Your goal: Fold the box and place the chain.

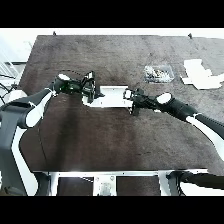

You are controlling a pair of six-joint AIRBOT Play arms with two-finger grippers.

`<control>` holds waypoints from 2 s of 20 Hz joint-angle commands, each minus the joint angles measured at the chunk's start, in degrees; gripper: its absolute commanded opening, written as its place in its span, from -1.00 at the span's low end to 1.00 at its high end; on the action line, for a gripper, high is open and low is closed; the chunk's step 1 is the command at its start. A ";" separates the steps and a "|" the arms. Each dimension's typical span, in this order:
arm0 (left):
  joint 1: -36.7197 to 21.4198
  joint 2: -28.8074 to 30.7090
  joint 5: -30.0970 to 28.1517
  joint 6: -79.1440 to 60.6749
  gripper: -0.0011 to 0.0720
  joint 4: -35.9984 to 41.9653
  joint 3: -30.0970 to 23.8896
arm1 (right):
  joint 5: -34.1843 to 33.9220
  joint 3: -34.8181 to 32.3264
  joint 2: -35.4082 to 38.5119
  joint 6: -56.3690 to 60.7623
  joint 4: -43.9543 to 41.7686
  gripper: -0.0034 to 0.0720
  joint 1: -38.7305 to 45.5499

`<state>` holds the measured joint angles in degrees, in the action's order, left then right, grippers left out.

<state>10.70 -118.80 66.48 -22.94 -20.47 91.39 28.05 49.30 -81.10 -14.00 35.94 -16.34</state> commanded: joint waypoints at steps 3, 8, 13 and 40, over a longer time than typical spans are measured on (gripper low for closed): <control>-0.04 -0.02 0.09 -0.02 -0.92 -0.02 -0.02 | 4.76 3.26 -0.85 -0.33 -2.40 0.77 2.56; -0.04 -0.02 0.11 -0.02 -0.92 -0.02 -0.02 | 13.77 8.72 -5.84 -1.09 -2.47 0.77 5.79; -0.04 -0.02 0.13 -0.02 -0.92 -0.02 -0.02 | 16.20 10.64 -7.93 -1.40 -2.45 0.78 8.28; -0.04 -0.02 0.11 -0.02 -0.92 -0.02 -0.02 | 43.19 34.53 -30.60 -3.10 -1.16 0.80 12.13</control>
<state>10.70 -118.80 66.61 -22.96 -20.47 91.39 69.60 82.59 -110.10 -16.91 34.48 -4.25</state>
